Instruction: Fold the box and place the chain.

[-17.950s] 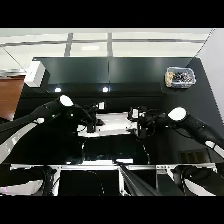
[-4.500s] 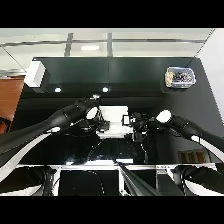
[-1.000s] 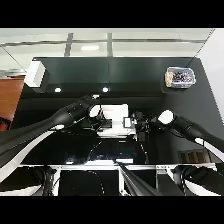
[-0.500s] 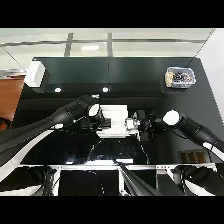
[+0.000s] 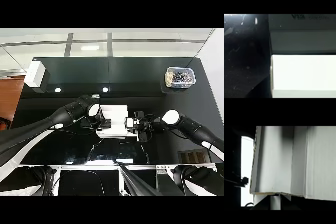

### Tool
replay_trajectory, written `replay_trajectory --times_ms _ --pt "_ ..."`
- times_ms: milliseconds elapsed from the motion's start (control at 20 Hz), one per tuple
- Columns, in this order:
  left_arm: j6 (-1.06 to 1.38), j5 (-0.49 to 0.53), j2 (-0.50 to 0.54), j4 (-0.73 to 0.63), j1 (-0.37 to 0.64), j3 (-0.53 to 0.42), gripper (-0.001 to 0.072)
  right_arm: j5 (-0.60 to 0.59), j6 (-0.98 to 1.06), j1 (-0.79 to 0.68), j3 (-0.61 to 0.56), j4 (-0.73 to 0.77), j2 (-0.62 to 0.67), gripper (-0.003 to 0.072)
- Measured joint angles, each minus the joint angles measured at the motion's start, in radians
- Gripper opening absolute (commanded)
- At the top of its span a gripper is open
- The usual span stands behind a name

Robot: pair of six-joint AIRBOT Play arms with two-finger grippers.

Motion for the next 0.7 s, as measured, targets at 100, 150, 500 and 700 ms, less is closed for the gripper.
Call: replay_trajectory --times_ms 100,150,500,700 --pt "0.0 0.0 0.0 0.0 0.0 0.0 0.0028 0.0 0.003 0.0 0.0 0.073 -0.021 0.0138" --pt "0.0 0.0 0.0 0.001 0.0 0.0 0.0028 0.0 0.007 0.0 0.0 0.112 -0.034 0.0138" --pt "0.0 0.002 0.0 -0.001 0.0 0.0 0.0028 0.002 0.047 0.0 -0.006 0.223 -0.086 0.0389" --pt "-0.001 0.004 0.0 -0.003 0.0 0.0 0.0028 -0.005 0.071 0.0 -0.006 0.236 -0.091 0.0403"
